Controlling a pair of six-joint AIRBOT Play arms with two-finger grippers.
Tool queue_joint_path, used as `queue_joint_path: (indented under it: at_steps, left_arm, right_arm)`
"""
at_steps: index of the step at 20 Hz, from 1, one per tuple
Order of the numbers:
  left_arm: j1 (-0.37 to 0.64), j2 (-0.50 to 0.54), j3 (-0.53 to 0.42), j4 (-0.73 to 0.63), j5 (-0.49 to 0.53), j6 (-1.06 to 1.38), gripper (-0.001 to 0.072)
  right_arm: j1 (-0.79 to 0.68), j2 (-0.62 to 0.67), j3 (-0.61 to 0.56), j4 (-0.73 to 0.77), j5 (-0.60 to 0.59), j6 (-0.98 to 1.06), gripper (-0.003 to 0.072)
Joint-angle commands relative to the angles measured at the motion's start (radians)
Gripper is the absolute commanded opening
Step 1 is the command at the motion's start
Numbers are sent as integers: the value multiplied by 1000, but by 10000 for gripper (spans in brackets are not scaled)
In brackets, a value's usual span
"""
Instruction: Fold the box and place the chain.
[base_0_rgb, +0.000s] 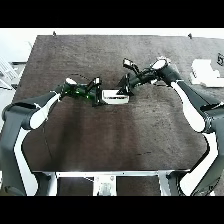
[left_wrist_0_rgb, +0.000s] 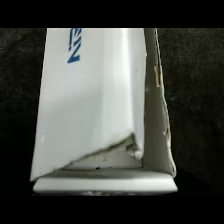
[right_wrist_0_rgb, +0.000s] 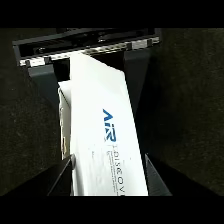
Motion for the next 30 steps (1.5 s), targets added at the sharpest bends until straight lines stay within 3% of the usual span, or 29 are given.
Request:
queue_joint_path:
  at_steps: [1, 30]
  left_arm:
    - [-1, 1, 0, 0, -1, 0, 471]
    - [-1, 1, 0, 0, 0, 0, 471]
  right_arm:
    - [9, 0, -5, 10, 3, -4, 515]
    - [21, 20, -108, 11, -48, -16, 506]
